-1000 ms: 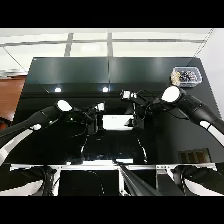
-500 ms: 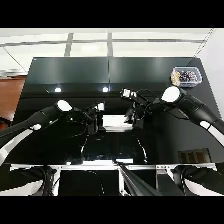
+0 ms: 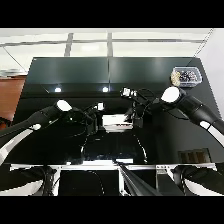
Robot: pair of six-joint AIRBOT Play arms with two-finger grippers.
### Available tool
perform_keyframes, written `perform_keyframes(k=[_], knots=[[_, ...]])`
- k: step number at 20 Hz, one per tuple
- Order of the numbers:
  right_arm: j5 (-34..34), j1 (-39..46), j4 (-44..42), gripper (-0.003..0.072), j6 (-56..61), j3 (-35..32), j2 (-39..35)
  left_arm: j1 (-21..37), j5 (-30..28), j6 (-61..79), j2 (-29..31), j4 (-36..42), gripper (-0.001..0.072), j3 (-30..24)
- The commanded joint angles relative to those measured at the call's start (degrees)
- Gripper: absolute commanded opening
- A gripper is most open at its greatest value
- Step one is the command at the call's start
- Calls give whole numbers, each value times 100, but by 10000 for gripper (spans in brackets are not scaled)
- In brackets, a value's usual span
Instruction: Fold the box and place the chain.
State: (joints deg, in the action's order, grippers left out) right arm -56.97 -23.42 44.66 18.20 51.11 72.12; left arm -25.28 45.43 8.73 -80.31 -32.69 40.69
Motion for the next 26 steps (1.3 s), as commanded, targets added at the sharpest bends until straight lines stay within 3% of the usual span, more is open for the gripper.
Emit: perform_keyframes(k=[1,26], knots=[[-7,-4,4,302,28,-15,31,-4,4,4,2,-2,446,4],[-348,-33,297,303,240,-42,92,-4,4,2,2,-2,446,4]])
